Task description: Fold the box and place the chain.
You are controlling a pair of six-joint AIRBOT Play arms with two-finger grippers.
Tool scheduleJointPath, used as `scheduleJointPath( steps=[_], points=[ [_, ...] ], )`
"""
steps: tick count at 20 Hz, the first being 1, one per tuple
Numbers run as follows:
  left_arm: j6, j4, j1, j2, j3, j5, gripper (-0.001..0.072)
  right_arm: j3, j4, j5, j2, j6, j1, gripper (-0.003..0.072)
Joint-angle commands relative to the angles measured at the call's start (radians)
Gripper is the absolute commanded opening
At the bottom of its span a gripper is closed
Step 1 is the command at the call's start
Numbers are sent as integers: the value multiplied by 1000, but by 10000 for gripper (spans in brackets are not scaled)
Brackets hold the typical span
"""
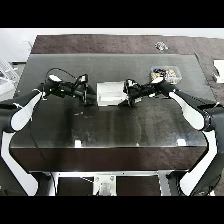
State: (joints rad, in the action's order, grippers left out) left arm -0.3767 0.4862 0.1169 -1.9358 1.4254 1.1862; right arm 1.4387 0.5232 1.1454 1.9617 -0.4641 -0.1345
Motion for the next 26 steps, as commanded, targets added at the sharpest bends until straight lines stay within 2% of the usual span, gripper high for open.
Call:
scheduleJointPath(
  steps=[1, 9, 16, 19, 26],
  points=[
    [11, 45, -3, -1, 0, 3, 720, 0, 1, 0, 0, 0, 0, 578],
    [10, -61, -3, -1, 0, 29, 720, 0, 1, 0, 0, 0, 0, 577],
    [32, -71, -1, -1, 0, 51, 720, 0, 1, 0, 0, 0, 0, 577],
    [32, -117, -1, -19, 0, 44, 720, 0, 1, 0, 0, 0, 0, 577],
    [-25, -127, 28, -43, 0, -70, 720, 0, 1, 0, 0, 0, 0, 577]
  ],
)
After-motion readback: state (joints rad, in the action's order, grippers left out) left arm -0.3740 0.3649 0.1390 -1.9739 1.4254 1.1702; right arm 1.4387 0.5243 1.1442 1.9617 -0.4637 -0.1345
